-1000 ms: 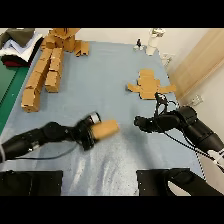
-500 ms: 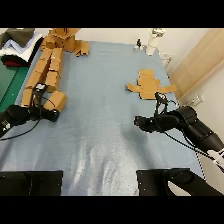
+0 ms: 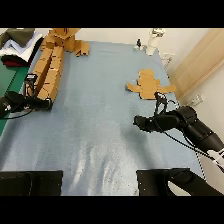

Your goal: Fold the box.

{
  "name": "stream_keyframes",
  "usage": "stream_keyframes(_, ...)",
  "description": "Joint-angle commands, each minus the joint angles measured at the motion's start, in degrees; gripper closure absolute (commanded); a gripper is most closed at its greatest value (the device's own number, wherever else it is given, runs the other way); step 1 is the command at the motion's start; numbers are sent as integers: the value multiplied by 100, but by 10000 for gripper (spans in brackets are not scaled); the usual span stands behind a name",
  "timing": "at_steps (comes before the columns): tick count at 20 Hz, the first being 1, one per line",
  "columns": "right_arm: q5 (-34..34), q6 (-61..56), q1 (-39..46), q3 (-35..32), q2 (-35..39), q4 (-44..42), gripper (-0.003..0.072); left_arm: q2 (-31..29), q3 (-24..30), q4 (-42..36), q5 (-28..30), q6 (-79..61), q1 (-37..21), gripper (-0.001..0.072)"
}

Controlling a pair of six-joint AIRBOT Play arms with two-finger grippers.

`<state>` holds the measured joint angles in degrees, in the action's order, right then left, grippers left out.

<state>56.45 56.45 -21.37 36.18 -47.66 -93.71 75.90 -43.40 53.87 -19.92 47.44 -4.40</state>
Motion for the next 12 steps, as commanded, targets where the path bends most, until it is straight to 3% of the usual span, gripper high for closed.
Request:
stream_keyframes(1, -2, 13, -7, 4, -2, -26, 683, 343, -232, 20, -28, 61, -24, 195)
stream_keyframes(2, 0, 13, -7, 4, -2, -28, 683, 354, -232, 22, -72, 61, -28, 192)
stream_keyframes(3, 4, 13, -7, 4, -2, -28, 684, 348, -232, 24, -105, 59, -28, 49)
stream_keyframes(4, 11, 13, -7, 4, -2, -28, 684, 337, -232, 22, -146, 61, -35, 8)
stream_keyframes(8, 22, 17, -7, 4, -2, -164, 684, 170, -236, 31, -555, 63, -55, 7)
stream_keyframes(12, 144, 92, -7, 4, -2, -175, 684, -396, -238, 66, -1613, 63, -415, 7)
